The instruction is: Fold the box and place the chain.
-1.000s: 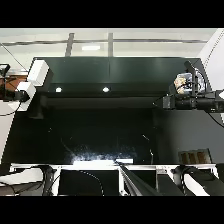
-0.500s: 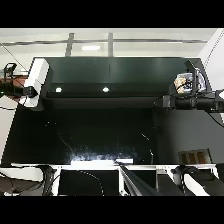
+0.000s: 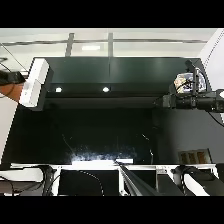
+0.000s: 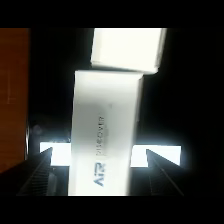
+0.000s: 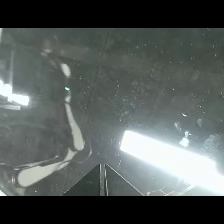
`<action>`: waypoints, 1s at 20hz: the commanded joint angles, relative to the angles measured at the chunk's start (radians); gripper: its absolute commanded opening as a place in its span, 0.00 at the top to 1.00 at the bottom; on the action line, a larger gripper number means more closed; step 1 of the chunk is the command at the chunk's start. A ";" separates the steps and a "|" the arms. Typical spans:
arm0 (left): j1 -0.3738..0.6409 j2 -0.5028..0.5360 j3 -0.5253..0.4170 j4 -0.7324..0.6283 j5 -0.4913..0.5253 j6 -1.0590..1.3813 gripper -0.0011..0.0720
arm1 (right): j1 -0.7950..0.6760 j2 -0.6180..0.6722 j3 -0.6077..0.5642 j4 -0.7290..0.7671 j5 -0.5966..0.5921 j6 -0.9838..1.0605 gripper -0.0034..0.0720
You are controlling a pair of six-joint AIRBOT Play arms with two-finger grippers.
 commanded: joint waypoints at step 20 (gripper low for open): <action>-0.553 1.044 -1.032 -0.088 0.278 -0.316 0.95 | 0.000 0.433 -0.378 -0.514 -0.401 0.314 0.89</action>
